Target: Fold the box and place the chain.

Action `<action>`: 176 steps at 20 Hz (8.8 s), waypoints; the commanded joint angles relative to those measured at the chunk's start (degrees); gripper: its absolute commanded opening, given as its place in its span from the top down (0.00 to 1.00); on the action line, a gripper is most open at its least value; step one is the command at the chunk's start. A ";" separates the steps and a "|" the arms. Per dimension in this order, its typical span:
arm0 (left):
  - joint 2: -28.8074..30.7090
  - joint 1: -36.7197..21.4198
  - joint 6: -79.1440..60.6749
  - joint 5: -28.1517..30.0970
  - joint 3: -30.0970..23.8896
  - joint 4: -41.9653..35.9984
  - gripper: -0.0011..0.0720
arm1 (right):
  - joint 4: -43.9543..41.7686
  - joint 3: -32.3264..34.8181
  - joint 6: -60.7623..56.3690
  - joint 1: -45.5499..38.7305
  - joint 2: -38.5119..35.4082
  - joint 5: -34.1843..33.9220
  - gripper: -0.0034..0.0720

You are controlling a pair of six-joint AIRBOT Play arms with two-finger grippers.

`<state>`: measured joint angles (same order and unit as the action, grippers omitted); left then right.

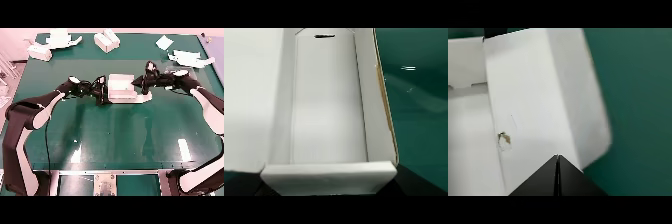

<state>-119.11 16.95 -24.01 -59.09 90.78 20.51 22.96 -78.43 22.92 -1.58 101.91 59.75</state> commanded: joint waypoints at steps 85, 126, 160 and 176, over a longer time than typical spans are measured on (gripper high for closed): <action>0.00 0.02 0.00 -0.42 -0.02 0.04 0.24 | 5.07 8.04 -9.57 -2.36 -6.43 5.27 0.94; 0.00 0.02 -0.02 -0.31 -0.02 0.04 0.24 | 19.39 -3.98 -80.26 -1.20 -0.39 12.90 0.95; 0.00 0.02 -0.02 -0.33 -0.02 0.04 0.24 | 34.73 -9.40 -94.12 8.57 -0.33 13.11 0.46; 0.00 0.02 0.00 -0.52 -0.02 0.04 0.24 | 45.18 -10.16 -108.08 13.42 1.05 6.40 0.49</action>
<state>-119.09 16.97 -24.01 -59.37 90.78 20.51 65.14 -88.20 -80.97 11.11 102.30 67.72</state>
